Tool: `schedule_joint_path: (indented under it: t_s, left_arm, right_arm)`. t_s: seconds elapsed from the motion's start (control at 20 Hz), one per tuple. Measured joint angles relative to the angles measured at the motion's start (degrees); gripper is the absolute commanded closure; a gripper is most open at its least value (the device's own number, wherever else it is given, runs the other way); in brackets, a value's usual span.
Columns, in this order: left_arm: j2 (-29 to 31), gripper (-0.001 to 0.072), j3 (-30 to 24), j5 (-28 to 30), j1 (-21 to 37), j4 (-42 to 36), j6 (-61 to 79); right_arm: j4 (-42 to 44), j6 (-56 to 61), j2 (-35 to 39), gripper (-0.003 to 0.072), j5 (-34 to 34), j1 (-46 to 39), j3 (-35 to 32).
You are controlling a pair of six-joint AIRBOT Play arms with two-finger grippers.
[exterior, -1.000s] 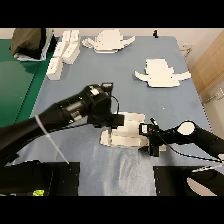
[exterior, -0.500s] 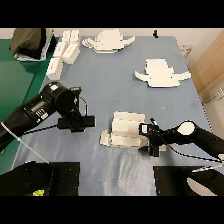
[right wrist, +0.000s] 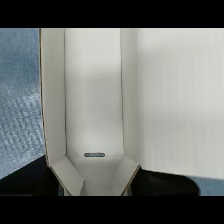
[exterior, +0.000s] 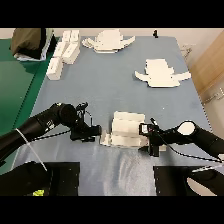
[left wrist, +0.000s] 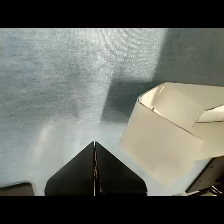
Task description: Fold the box.
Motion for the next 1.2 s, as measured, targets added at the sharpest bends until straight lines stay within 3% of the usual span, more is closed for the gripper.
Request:
schedule_joint_path:
  t_s: [0.4, 0.8, 0.95, 1.2]
  left_arm:
    - [-0.2, 0.0693, -0.8, 3.4, 0.0, -10.0, 6.8]
    - [3.4, 0.0692, -0.9, 6.1, 0.0, -13.5, 8.0]
    - [4.0, 0.0693, -0.9, 6.0, 0.6, -12.2, 7.5]
    - [6.9, 0.0693, -0.9, 3.5, 4.6, -1.8, -2.4]
  right_arm:
    - [0.0, 0.0, 0.0, 0.0243, 0.0, 0.0, 0.0]
    - [0.0, 0.0, 0.0, 0.0243, 0.0, 0.0, 0.0]
    - [0.0, 0.0, 0.0, 0.0242, 0.0, 0.0, 0.0]
    - [0.0, 0.0, 0.0, 0.0242, 0.0, 0.0, 0.0]
